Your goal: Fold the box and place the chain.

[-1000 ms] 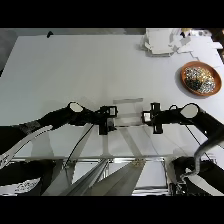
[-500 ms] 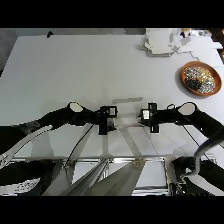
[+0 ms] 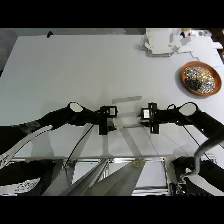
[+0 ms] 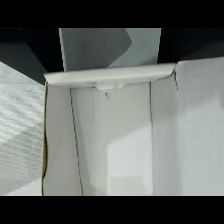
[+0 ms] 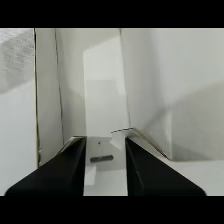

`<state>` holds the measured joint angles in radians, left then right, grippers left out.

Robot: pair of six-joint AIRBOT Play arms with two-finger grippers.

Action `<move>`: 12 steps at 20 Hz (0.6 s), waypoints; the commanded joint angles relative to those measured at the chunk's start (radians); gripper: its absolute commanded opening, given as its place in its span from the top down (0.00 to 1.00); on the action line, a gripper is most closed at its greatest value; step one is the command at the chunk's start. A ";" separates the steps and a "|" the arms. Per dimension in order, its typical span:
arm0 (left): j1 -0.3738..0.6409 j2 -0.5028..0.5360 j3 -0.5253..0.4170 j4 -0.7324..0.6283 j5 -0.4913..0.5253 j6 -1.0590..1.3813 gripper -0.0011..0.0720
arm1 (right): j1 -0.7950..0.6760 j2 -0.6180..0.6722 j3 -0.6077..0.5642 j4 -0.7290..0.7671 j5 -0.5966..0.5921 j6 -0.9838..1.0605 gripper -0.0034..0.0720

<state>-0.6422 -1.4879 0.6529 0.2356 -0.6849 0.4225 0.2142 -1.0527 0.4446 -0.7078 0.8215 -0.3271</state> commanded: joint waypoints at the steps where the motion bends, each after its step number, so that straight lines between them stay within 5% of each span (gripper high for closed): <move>1: 0.000 0.001 0.000 0.001 0.000 0.000 0.80 | -0.067 0.090 0.000 -0.087 0.065 0.208 0.67; 2: 0.000 0.001 0.000 0.001 0.000 0.000 0.80 | -0.101 0.117 0.000 -0.078 0.101 0.249 0.68; 4: 0.000 0.001 0.000 0.001 0.000 0.000 0.80 | -0.167 0.153 0.000 -0.069 0.142 0.380 0.93; 8: 0.000 0.001 0.000 0.001 0.000 0.000 0.80 | -0.280 0.157 0.000 -0.102 0.042 0.752 0.93; 12: 0.000 0.001 0.000 0.001 0.000 0.000 0.80 | -0.385 0.143 0.000 -0.323 -0.048 1.199 0.93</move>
